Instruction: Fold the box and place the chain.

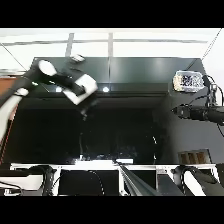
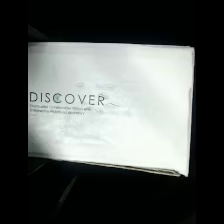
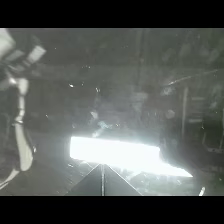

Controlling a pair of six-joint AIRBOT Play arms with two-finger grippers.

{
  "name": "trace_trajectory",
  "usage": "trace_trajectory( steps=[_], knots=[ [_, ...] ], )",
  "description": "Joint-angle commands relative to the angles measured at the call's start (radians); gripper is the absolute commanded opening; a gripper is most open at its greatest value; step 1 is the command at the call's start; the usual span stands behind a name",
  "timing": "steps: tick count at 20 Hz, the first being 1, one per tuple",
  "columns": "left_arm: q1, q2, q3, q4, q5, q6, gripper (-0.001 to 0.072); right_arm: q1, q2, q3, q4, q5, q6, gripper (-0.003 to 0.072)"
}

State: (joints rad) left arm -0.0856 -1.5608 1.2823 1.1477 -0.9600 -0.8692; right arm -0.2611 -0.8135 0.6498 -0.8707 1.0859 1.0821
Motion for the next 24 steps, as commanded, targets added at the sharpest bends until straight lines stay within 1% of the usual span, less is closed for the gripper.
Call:
trace_trajectory(
  steps=[1,3,5,9,11,13,14,15,16,17,19,21,22,23,24],
  knots=[
    [0.291,-0.059,0.122,-0.002,-0.018,-0.103,0.0339,-0.001,0.000,0.000,0.041,-0.025,0.003,0.0018],
    [0.385,-0.127,0.223,0.000,-0.023,-0.106,0.0339,-0.001,0.000,0.000,0.051,-0.038,0.003,0.0019],
    [0.430,-0.214,0.331,0.011,-0.022,-0.107,0.0339,-0.001,0.000,0.000,0.057,-0.069,0.003,0.0018],
    [0.437,-0.410,0.586,0.159,-0.043,-0.158,0.0339,-0.001,-0.001,0.000,0.063,-0.066,0.045,0.0019],
    [0.436,-0.498,0.695,0.160,-0.050,-0.192,0.0339,-0.001,-0.001,0.000,0.063,-0.069,0.045,0.0019],
    [0.434,-0.562,0.763,0.145,-0.056,-0.197,0.0338,-0.001,-0.001,0.000,0.061,-0.084,0.044,0.0019],
    [0.432,-0.573,0.767,0.127,-0.055,-0.197,0.0339,-0.001,-0.002,0.000,0.060,-0.094,0.045,0.0019],
    [0.428,-0.576,0.767,0.131,-0.055,-0.198,0.0402,-0.001,-0.002,0.000,0.058,-0.105,0.044,0.0019],
    [0.423,-0.573,0.769,0.131,-0.056,-0.201,0.0630,-0.001,-0.002,0.000,0.058,-0.112,0.044,0.0019],
    [0.419,-0.559,0.774,0.141,-0.063,-0.227,0.0707,-0.001,-0.002,0.000,0.058,-0.117,0.044,0.0019],
    [0.411,-0.495,0.806,0.218,-0.086,-0.277,0.0706,-0.001,-0.002,0.001,0.058,-0.132,0.039,0.0019],
    [0.410,-0.378,0.813,0.279,-0.097,-0.359,0.0702,-0.001,-0.002,0.003,0.060,-0.192,0.020,0.0019],
    [0.410,-0.310,0.801,0.279,-0.098,-0.407,0.0638,0.000,-0.002,0.003,0.064,-0.233,0.007,0.0019],
    [0.410,-0.232,0.778,0.276,-0.108,-0.461,0.0425,0.000,-0.002,0.005,0.080,-0.268,-0.041,0.0019],
    [0.407,-0.153,0.746,0.256,-0.135,-0.492,0.0110,0.000,-0.002,0.008,0.103,-0.291,-0.116,0.0019]
  ],
)
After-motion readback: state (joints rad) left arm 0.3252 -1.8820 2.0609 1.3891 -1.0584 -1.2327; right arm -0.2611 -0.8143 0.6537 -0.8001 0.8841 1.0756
